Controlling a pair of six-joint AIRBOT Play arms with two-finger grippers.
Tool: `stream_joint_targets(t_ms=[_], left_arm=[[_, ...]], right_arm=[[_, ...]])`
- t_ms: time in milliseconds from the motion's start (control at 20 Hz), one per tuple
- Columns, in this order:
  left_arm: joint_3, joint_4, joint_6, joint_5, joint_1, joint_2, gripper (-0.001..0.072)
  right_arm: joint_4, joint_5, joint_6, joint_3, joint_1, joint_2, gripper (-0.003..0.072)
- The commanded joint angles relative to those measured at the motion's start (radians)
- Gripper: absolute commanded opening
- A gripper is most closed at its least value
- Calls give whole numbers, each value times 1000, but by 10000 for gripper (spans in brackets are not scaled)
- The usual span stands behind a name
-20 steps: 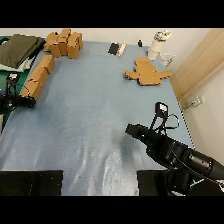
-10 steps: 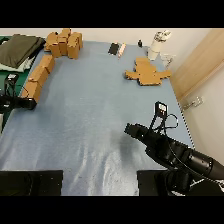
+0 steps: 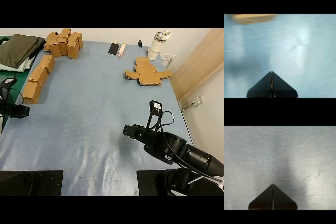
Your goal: Fold the box.
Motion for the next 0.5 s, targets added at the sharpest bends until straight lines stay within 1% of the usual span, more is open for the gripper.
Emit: stream_joint_targets(t_ms=[0, 100, 150, 200, 300, 400, 450], left_arm=[[3, -40, -158, -126, -188, 74, 11], [26, -39, -276, -155, -391, 82, 10], [39, -39, -333, -153, -509, 82, 10], [54, -39, -389, -138, -623, 79, 10], [82, -34, -491, -81, -802, 54, 10], [114, -35, -558, -62, -896, 2, 10], [127, -37, -576, -63, -916, -23, 10]], right_arm=[[288, -6, -405, 93, -156, -105, 6], [475, -46, -659, 203, -282, -229, 6], [534, -72, -750, 260, -327, -294, 6], [583, -106, -823, 322, -357, -364, 6], [604, -179, -886, 434, -373, -488, 6], [616, -226, -904, 512, -370, -582, 6], [629, -223, -913, 531, -368, -612, 6]])
